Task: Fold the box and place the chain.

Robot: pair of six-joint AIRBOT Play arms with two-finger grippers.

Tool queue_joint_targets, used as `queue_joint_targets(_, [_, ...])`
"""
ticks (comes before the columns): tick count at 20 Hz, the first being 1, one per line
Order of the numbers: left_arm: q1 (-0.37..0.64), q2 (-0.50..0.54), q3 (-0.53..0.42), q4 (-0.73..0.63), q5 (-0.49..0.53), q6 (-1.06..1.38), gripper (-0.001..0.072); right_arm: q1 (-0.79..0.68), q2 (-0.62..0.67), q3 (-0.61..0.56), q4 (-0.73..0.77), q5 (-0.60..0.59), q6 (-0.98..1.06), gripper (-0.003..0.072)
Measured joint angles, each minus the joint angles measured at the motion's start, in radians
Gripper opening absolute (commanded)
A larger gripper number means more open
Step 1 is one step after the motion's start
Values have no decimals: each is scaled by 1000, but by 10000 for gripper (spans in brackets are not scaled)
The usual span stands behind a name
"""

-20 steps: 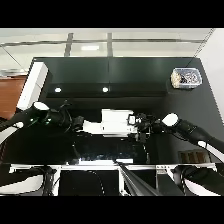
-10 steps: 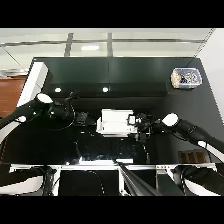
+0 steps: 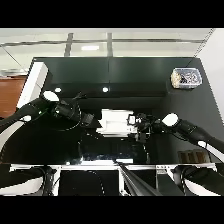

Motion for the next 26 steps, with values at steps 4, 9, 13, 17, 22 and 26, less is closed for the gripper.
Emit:
queue_joint_targets(4, [-40,0,4,-4,27,-16,512,0,0,0,0,0,0,130])
queue_joint_targets(9, [-93,0,45,67,64,-163,511,0,0,0,0,0,0,130])
queue_joint_targets(13, [-142,0,91,170,101,-310,511,0,0,0,0,0,0,130])
queue_joint_targets(17, [-187,0,124,212,132,-395,510,0,0,0,0,0,0,130])
queue_joint_targets(22, [-221,0,142,247,164,-496,499,0,0,0,0,0,0,130])
queue_joint_targets(26, [-243,0,146,274,185,-558,499,0,0,0,0,1,0,130])
